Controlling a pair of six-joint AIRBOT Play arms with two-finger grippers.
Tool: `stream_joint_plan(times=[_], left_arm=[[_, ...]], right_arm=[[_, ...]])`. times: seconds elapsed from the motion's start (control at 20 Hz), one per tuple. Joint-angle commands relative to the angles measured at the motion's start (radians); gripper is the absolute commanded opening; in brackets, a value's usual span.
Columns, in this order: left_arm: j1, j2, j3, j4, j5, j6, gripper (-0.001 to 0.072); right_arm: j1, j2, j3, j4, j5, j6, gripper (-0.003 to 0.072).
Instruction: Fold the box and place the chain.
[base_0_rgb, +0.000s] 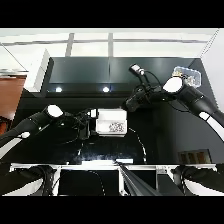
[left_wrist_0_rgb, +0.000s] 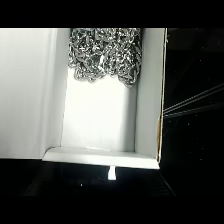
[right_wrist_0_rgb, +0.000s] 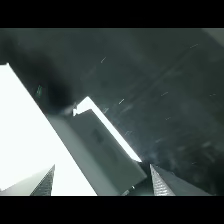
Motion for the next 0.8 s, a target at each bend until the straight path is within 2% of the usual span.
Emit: stream_joint_plan(times=[0.0, 0.1, 0.25, 0.4, 0.6, 0.75], left_arm=[[0.001, 0.0, 0.0, 0.001, 0.001, 0.0, 0.04], [0.001, 0.0, 0.0, 0.001, 0.001, 0.0, 0.04], [0.0, 0.0, 0.0, 0.001, 0.0, 0.0, 0.04], [0.0, 0.0, 0.0, 0.001, -0.002, 0.0, 0.04], [0.0, 0.0, 0.0, 0.001, -0.002, 0.0, 0.04], [0.0, 0.0, 0.0, 0.001, -0.002, 0.0, 0.04]], right_arm=[[0.011, -0.001, 0.015, -0.023, 0.178, -0.232, 0.072], [0.009, 0.025, 0.014, -0.025, 0.229, -0.309, 0.072], [0.01, 0.04, 0.006, 0.0, 0.261, -0.313, 0.072], [0.018, 0.04, -0.039, 0.102, 0.237, -0.403, 0.072], [0.018, 0.04, -0.037, 0.102, 0.184, -0.438, 0.072], [-0.005, 0.056, 0.013, 0.122, 0.143, -0.332, 0.072]])
